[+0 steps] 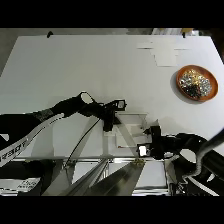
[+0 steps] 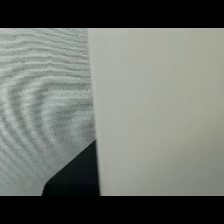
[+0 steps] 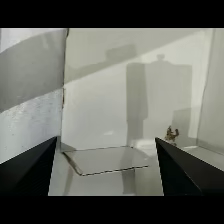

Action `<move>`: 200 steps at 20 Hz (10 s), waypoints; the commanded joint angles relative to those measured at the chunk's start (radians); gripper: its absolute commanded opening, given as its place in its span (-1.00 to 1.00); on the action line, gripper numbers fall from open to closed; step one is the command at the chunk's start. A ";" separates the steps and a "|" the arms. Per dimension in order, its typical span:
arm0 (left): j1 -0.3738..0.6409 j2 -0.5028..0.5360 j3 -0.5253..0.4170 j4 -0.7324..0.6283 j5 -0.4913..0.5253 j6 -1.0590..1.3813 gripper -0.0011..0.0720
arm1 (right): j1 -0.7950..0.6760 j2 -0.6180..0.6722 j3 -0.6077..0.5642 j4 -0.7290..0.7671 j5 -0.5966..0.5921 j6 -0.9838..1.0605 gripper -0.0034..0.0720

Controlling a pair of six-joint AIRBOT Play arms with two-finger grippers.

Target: Fold the box and place the chain.

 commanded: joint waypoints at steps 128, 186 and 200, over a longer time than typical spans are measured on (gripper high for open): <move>0.000 0.002 0.001 0.000 -0.041 0.000 0.49 | -0.573 -0.544 0.153 0.680 0.157 -0.930 0.10; -0.238 0.349 0.000 0.638 -0.101 -1.052 -0.97 | -0.573 -0.544 0.153 0.681 0.157 -0.931 0.10; -0.106 0.352 -0.082 0.680 -0.100 -0.814 -0.94 | -0.573 -0.544 0.153 0.680 0.157 -0.930 0.10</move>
